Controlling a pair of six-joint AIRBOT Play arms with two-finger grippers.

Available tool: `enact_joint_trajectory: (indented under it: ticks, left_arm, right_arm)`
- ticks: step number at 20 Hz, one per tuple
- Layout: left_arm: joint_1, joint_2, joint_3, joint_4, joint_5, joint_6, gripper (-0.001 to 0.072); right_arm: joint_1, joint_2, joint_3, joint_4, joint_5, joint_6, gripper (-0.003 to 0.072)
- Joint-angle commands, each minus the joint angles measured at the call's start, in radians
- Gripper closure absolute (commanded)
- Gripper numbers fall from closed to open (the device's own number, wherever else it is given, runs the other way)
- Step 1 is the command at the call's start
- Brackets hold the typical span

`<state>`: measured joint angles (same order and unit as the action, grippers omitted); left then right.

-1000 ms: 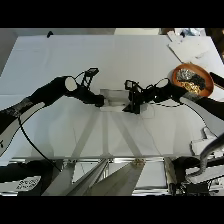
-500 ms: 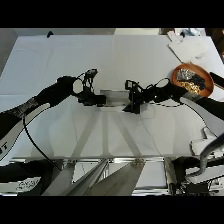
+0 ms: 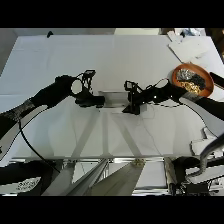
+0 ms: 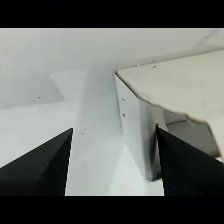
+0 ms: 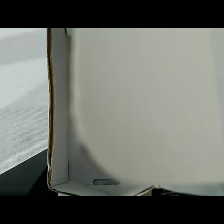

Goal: Fold the box and place the chain.

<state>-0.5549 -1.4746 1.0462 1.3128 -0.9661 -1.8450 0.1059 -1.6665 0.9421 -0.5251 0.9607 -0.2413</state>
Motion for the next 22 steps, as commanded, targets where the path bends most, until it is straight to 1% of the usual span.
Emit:
enact_joint_trajectory:
  ticks: [1,5,9,10,11,13,16,18,19,20,21,22]
  left_arm:
    - [0.001,0.013,0.002,-0.051,0.008,0.047,0.0130]
    - [0.001,0.013,0.002,-0.141,0.029,0.113,0.0130]
    - [-0.002,0.004,0.001,-0.135,0.102,0.116,0.0135]
    - [-0.008,-0.003,0.002,-0.112,0.118,0.113,0.0173]
    - [-0.018,-0.012,0.002,-0.081,0.120,0.109,0.0255]
    - [-0.039,-0.029,0.006,-0.032,0.119,0.073,0.0261]
    - [-0.059,-0.057,0.036,0.026,0.121,0.002,0.0336]
    - [-0.085,-0.072,0.058,0.095,0.116,-0.027,0.0336]
    - [-0.100,-0.077,0.061,0.135,0.107,-0.049,0.0339]
    - [-0.108,-0.082,0.061,0.171,0.090,-0.092,0.0379]
    - [-0.110,-0.088,0.061,0.185,0.063,-0.124,0.0399]
    - [-0.109,-0.094,0.061,0.184,0.039,-0.151,0.0399]
  right_arm:
    - [0.000,0.000,0.000,-0.001,-0.007,0.000,0.0272]
    - [0.000,0.000,0.000,-0.001,-0.007,0.000,0.0272]
    - [0.000,0.000,0.000,-0.001,-0.007,0.000,0.0272]
    - [0.000,0.000,0.000,-0.001,-0.007,0.000,0.0272]
    - [0.000,0.000,0.000,-0.001,-0.007,0.000,0.0272]
    - [0.000,0.000,0.000,-0.001,-0.007,0.000,0.0272]
    - [0.000,0.000,0.000,-0.001,-0.007,0.000,0.0272]
    - [0.000,0.000,0.000,-0.001,-0.007,0.000,0.0272]
    - [0.000,0.000,0.000,-0.001,-0.007,0.000,0.0272]
    - [0.000,0.000,0.000,-0.001,-0.007,0.000,0.0272]
    - [0.000,0.000,0.000,-0.001,-0.007,0.000,0.0272]
    - [0.000,0.000,0.000,-0.001,-0.007,0.000,0.0272]
